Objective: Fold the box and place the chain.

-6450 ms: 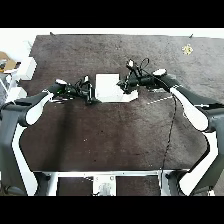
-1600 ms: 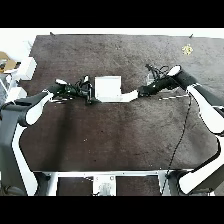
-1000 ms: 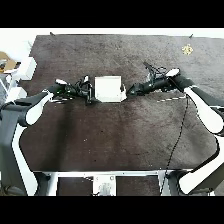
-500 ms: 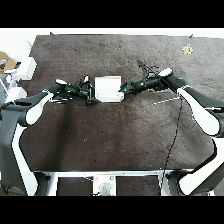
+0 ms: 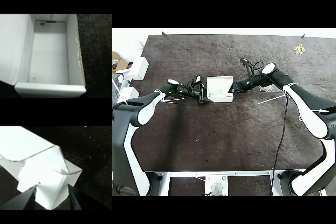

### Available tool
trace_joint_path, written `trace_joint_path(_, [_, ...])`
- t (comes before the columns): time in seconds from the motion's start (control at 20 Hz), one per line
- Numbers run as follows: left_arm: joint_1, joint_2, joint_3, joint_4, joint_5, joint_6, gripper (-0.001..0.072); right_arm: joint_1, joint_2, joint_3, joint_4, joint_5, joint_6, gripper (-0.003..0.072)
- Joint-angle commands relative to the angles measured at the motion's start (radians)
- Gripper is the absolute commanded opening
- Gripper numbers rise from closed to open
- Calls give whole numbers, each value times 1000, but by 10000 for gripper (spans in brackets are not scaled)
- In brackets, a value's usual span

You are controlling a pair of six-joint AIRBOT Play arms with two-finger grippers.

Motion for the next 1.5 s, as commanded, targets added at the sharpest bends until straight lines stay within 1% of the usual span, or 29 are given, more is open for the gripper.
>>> trace_joint_path(0.0, [1,0,0,0,0,0,243,16,-1,7,-47,-38,42,438])
trace_joint_path(0.1, [1,0,0,0,0,0,243,32,-1,7,-55,-47,47,438])
trace_joint_path(0.3, [1,0,0,0,0,0,243,77,-1,8,-231,-103,170,438])
trace_joint_path(0.4, [1,0,0,0,0,0,243,90,-14,35,-299,-106,232,438])
trace_joint_path(0.45, [1,0,0,0,0,0,243,101,-30,63,-343,-95,274,438])
trace_joint_path(0.6, [1,0,0,0,0,0,243,162,-107,201,-473,37,374,438])
trace_joint_path(0.7, [1,0,0,0,0,0,243,197,-137,273,-574,91,461,438])
trace_joint_path(0.8, [1,0,0,0,0,0,243,220,-138,302,-684,110,573,438])
trace_joint_path(0.95, [1,0,0,0,0,0,243,233,-139,311,-768,132,668,437])
trace_joint_path(1.05, [1,0,0,0,0,0,243,237,-144,309,-858,166,758,437])
trace_joint_path(1.15, [1,0,0,0,0,0,243,238,-149,308,-867,175,806,436])
trace_joint_path(1.2, [1,0,0,0,0,0,243,242,-153,308,-864,174,814,401])
trace_joint_path(1.25, [1,0,0,0,0,0,243,248,-156,308,-861,173,833,324])
trace_joint_path(1.45, [1,0,0,0,0,0,243,264,-159,308,-854,146,866,326])
